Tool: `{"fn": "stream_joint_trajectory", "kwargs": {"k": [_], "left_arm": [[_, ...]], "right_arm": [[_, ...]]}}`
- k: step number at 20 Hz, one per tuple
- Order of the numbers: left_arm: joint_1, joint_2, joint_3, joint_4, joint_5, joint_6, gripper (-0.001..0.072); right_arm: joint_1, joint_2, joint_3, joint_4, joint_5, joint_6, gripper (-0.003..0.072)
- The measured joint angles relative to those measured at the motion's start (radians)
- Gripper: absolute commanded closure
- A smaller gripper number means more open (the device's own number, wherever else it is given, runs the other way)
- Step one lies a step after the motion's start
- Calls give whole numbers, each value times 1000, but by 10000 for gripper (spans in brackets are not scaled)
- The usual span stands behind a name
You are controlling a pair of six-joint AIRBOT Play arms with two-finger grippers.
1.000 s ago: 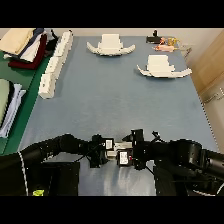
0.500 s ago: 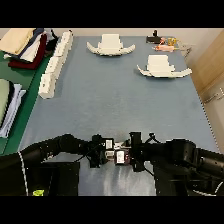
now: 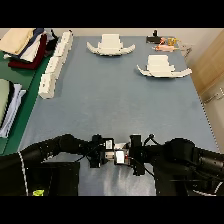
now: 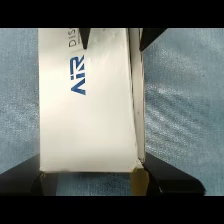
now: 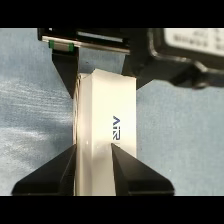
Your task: Fold the box.
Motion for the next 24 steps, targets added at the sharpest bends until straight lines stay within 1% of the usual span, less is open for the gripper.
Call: {"fn": "stream_joint_trajectory", "kwargs": {"k": [7, 8, 9, 11, 14, 17, 21, 24], "left_arm": [[0, 0, 0, -2, 0, -2, 178], [0, 0, 0, -2, 0, -2, 178], [0, 0, 0, -2, 0, -2, 178], [0, 0, 0, -2, 0, -2, 178], [0, 0, 0, -2, 0, -2, 178], [0, 0, 0, -2, 0, -2, 178], [0, 0, 0, -2, 0, -2, 178], [0, 0, 0, -2, 0, -2, 178]], "right_arm": [[0, 44, 0, 10, -5, 0, 373], [0, 56, 0, 10, -5, 5, 391], [0, 66, 0, 11, -4, 23, 469], [-2, 77, 0, 10, -2, 90, 683], [-12, 76, -4, 8, 36, 222, 684], [-16, 69, -24, 45, 123, 326, 684], [-19, 65, -86, 108, 238, 414, 684], [-19, 65, -131, 155, 306, 443, 684]]}}
